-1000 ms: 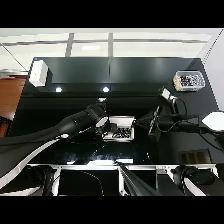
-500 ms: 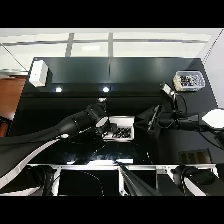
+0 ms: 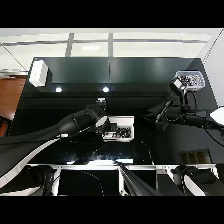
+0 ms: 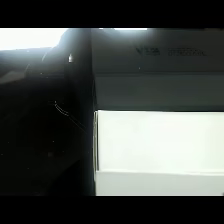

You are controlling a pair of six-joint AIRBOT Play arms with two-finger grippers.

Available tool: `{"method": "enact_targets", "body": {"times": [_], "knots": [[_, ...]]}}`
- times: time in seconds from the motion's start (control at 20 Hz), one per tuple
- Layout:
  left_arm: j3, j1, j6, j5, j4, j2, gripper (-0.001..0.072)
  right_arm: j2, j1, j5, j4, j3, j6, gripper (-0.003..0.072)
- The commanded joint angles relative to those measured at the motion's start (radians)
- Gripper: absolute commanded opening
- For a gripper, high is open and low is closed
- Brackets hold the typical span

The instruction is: Fold the box and place the chain.

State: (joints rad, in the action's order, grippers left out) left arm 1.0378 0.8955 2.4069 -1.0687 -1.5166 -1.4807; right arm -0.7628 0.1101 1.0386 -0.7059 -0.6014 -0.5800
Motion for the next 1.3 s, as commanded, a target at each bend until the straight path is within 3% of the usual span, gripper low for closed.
{"method": "enact_targets", "body": {"times": [0.0, 0.05, 0.1, 0.15, 0.2, 0.45, 0.7, 0.85, 0.95, 1.05, 1.1, 1.15, 1.2, 1.25], "knots": [[0.013, -0.005, 0.000, 0.008, 0.011, 0.001, 0.0029, -0.001, -0.011, 0.017, -0.003, -0.001, -0.008, 0.0436], [0.020, -0.005, 0.003, 0.007, 0.011, 0.001, 0.0033, -0.001, -0.011, 0.016, -0.003, -0.001, -0.013, 0.0437], [0.028, -0.005, 0.007, 0.005, 0.011, 0.001, 0.0110, -0.001, -0.011, 0.016, -0.003, -0.001, -0.016, 0.0437], [0.039, -0.005, 0.006, -0.005, 0.010, 0.001, 0.0257, -0.001, -0.011, 0.017, -0.003, -0.001, -0.017, 0.0437], [0.055, -0.005, 0.005, -0.029, 0.004, 0.002, 0.0302, -0.001, -0.011, 0.017, -0.003, -0.001, -0.019, 0.0436], [0.125, -0.005, -0.182, -0.195, -0.043, 0.032, 0.0301, -0.001, -0.011, 0.015, -0.003, -0.001, -0.027, 0.0437], [0.119, -0.048, -0.395, -0.269, -0.074, 0.235, 0.0301, -0.001, -0.011, -0.020, -0.006, -0.001, -0.027, 0.0437], [0.035, -0.098, -0.598, -0.229, -0.134, 0.399, 0.0301, -0.001, -0.011, -0.052, -0.006, -0.001, -0.028, 0.0437], [-0.105, -0.180, -0.598, -0.100, -0.137, 0.530, 0.0301, -0.001, -0.011, -0.067, -0.006, -0.001, -0.037, 0.0437], [-0.277, -0.312, -0.623, 0.061, 0.004, 0.649, 0.0302, -0.001, -0.011, -0.078, -0.006, -0.001, -0.038, 0.0437], [-0.360, -0.380, -0.721, 0.142, 0.154, 0.693, 0.0302, -0.001, -0.011, -0.081, -0.006, -0.001, -0.038, 0.0436], [-0.442, -0.445, -0.928, 0.201, 0.395, 0.723, 0.0306, -0.001, -0.011, -0.082, -0.006, -0.001, -0.038, 0.0436], [-0.504, -0.496, -1.187, 0.195, 0.650, 0.730, 0.0389, -0.001, -0.011, -0.082, -0.006, -0.001, -0.038, 0.0436], [-0.557, -0.536, -1.428, 0.158, 0.885, 0.720, 0.0701, -0.001, -0.011, -0.082, -0.006, -0.001, -0.038, 0.0437]]}}
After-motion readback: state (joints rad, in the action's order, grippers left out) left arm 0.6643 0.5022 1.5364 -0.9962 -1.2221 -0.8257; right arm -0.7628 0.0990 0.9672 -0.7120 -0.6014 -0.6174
